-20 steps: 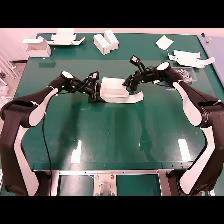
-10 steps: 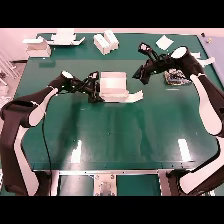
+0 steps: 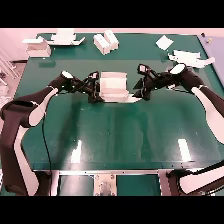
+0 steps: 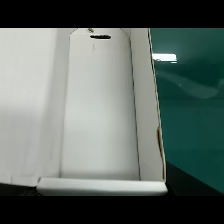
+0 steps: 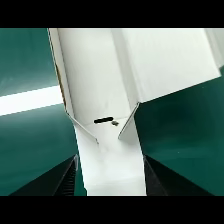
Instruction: Fold the box and place the chain.
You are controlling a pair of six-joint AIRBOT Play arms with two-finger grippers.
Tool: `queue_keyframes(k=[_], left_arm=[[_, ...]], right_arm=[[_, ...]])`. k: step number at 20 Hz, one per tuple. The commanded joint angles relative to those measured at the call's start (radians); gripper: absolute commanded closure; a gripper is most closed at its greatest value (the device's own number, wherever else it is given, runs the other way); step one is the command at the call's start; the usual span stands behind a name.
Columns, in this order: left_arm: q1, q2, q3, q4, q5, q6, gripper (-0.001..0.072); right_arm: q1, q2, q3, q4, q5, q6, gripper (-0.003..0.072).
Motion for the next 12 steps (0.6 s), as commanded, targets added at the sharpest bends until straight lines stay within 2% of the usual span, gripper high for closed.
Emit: queue_keyframes(k=[1,3,5,12], left_arm=[[0.0,0.0,0.0,0.0,0.0,0.001,0.0169],[0.0,0.0,0.0,0.0,0.0,0.001,0.0169],[0.0,0.0,0.0,0.0,0.0,0.0,0.0169],[0.0,0.0,0.0,0.0,0.0,0.0,0.0168]], right_arm=[[0.0,-0.011,-0.039,0.062,-0.006,-0.129,0.0224],[0.0,-0.022,-0.039,0.103,-0.008,-0.161,0.0226],[0.0,-0.039,-0.039,0.129,-0.009,-0.197,0.0264],[0.011,-0.072,-0.039,0.185,-0.067,-0.262,0.0281]])
